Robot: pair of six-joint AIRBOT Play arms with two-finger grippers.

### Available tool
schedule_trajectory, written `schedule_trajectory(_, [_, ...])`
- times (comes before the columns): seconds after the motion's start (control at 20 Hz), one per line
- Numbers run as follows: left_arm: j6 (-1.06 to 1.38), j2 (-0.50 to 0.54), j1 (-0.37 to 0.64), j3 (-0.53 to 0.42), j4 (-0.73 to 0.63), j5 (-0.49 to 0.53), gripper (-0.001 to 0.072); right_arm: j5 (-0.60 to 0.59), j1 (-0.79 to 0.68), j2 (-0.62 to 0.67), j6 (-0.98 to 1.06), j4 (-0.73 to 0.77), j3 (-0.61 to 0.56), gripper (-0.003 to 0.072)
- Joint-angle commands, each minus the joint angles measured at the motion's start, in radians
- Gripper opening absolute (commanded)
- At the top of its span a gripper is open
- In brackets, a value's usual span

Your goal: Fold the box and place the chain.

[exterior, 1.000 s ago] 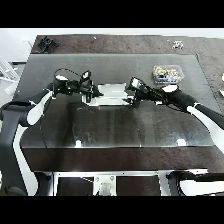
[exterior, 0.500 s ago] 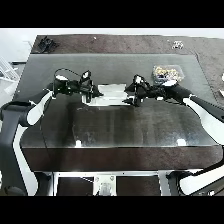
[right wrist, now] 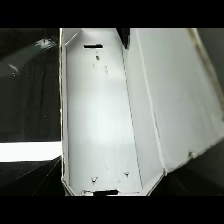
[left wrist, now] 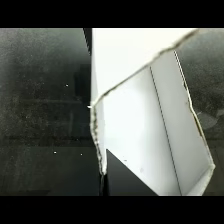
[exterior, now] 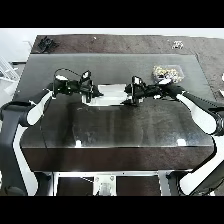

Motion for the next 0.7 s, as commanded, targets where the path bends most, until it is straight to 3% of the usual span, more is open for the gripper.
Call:
schedule_trajectory(0.0, [0.000, 0.000, 0.000, 0.000, 0.000, 0.000, 0.0022, 0.012, 0.004, -0.026, -0.026, -0.010, 0.027, 0.0684])
schedule_trajectory(0.15, [0.000, 0.000, 0.000, 0.000, 0.000, 0.002, 0.0022, 0.067, 0.006, -0.049, -0.022, -0.016, 0.059, 0.0684])
schedule_trajectory(0.65, [0.000, -0.001, -0.001, 0.000, 0.008, 0.002, 0.0022, 0.068, 0.024, -0.075, -0.033, -0.034, 0.080, 0.0684])
